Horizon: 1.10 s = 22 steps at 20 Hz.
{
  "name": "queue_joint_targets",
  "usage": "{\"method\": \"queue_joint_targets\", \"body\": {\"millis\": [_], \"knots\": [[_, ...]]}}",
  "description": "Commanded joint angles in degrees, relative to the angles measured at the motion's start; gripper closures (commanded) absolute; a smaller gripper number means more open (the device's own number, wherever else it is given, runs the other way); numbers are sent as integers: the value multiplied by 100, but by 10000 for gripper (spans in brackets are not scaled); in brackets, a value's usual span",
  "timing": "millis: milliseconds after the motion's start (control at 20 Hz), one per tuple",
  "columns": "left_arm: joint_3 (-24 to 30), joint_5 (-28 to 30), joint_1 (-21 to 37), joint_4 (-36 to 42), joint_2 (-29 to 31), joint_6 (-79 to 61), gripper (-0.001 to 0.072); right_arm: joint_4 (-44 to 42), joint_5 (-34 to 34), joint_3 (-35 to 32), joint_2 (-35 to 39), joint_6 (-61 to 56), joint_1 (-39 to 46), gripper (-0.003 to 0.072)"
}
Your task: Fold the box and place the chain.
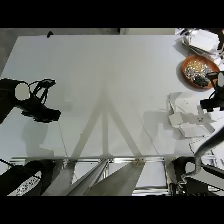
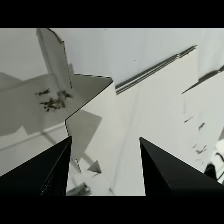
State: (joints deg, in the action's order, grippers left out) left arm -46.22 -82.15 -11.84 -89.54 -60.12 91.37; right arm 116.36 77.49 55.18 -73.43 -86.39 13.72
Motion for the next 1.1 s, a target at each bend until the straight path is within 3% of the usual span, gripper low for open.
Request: {"method": "queue_joint_targets", "body": {"millis": [0, 350, 400, 600, 700, 800, 850, 1050], "knots": [[2, 2, 7, -2, 7, 0, 704, -713, 46, -2, -136, 317, -9, 207], [2, 2, 7, -2, 4, 0, 704, -293, 221, -2, -142, 227, -9, 215], [2, 2, 7, -2, 4, 0, 704, -76, 238, -2, -164, 140, -7, 259], [2, 2, 4, -2, 4, 0, 704, 466, 509, -2, -538, -157, -7, 307], [2, 2, 4, -2, 4, -2, 704, 538, 560, -2, -785, -398, -7, 372], [2, 2, 4, -2, 4, 0, 704, 533, 564, -2, -905, -448, -9, 534], [2, 2, 7, -2, 4, -2, 704, 529, 568, -2, -907, -417, -9, 666], [2, 2, 4, -2, 4, 0, 704, 81, 654, -2, -822, 118, -90, 670]]}}
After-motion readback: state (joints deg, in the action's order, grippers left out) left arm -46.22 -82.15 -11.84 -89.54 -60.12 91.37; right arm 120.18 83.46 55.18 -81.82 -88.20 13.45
